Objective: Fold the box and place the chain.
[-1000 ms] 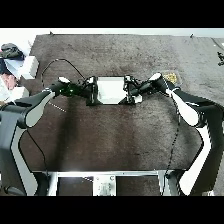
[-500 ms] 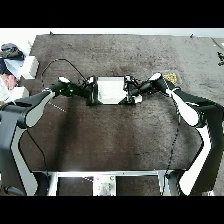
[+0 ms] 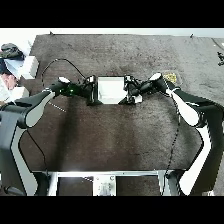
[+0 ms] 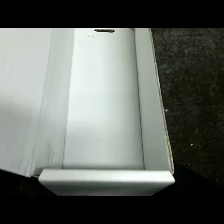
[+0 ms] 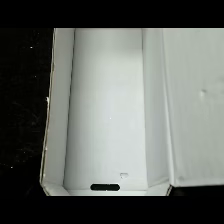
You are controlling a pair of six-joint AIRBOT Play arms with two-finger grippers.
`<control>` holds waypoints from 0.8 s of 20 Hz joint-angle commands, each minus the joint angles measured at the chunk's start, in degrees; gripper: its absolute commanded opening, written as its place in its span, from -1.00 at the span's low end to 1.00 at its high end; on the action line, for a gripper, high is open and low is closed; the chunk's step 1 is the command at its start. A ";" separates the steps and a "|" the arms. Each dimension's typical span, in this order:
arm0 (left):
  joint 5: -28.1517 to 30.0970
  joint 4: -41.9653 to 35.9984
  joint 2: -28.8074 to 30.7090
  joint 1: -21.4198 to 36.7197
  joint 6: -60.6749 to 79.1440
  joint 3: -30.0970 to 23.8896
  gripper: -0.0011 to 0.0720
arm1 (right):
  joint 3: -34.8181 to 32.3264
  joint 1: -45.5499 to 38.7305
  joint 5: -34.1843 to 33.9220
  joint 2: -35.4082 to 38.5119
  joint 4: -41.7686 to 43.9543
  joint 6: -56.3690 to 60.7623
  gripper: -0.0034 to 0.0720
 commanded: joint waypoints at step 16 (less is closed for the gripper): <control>1.09 -0.42 -0.02 -1.22 1.84 0.00 0.96 | 0.04 0.04 0.04 0.00 0.02 0.02 -0.02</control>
